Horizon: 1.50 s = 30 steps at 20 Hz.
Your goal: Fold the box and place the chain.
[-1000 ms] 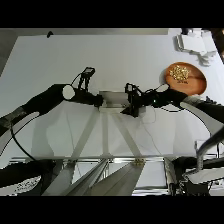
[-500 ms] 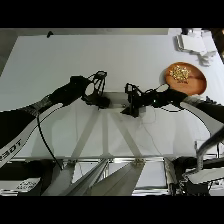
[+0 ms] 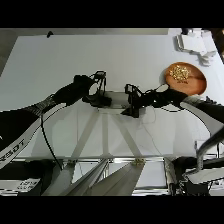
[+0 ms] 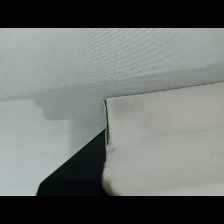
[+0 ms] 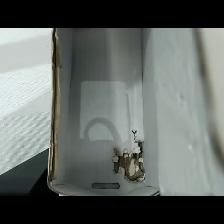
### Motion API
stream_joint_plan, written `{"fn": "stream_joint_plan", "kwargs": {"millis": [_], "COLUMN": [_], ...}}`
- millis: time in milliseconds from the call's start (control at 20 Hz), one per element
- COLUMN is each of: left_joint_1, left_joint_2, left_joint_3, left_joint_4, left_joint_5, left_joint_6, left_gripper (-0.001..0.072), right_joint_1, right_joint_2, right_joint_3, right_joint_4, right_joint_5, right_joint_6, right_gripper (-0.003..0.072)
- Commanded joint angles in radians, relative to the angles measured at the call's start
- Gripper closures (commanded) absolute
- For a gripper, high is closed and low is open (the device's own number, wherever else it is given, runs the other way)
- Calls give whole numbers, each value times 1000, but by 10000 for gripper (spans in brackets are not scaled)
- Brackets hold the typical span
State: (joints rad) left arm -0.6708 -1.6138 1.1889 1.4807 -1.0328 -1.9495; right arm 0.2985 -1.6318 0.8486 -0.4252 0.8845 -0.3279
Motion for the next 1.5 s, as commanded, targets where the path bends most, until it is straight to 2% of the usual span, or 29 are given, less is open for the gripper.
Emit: {"fn": "stream_joint_plan", "kwargs": {"millis": [0, 50, 100, 150, 400, 500, 750, 850, 900, 1150, 1300, 1450], "left_joint_1": [13, 24, 39, 56, 193, 269, 473, 533, 554, 556, 547, 543], "left_joint_2": [33, 55, 80, 105, 230, 261, 210, 157, 128, -4, -30, -43], "left_joint_3": [2, 2, 1, 1, 1, 1, -32, -41, -41, -43, -85, -106], "left_joint_4": [-27, -39, -53, -75, -288, -382, -658, -705, -711, -737, -835, -872], "left_joint_5": [-26, -31, -36, -47, -200, -218, -234, -266, -269, -265, -258, -265], "left_joint_6": [-8, -3, 1, 30, 435, 653, 1365, 1574, 1649, 2056, 2292, 2380], "left_gripper": [507, 357, 262, 210, 196, 196, 173, -4, 3, 0, -1, -2], "right_joint_1": [0, 0, 0, 0, 0, 0, 0, 0, 0, 0, 0, 0], "right_joint_2": [1, 1, 1, 1, 1, 1, 1, 1, 1, 1, 1, 1], "right_joint_3": [1, 1, 1, 1, 1, 1, 1, 1, 1, 1, 1, 1], "right_joint_4": [4, 4, 4, 4, 4, 4, 4, 4, 4, 4, 4, 4], "right_joint_5": [-6, -6, -6, -6, -6, -6, -6, -6, -6, -6, -6, -6], "right_joint_6": [5, 5, 5, 5, 5, 5, 5, 5, 5, 5, 5, 5], "right_gripper": [288, 288, 288, 288, 288, 288, 288, 288, 288, 288, 288, 288]}}
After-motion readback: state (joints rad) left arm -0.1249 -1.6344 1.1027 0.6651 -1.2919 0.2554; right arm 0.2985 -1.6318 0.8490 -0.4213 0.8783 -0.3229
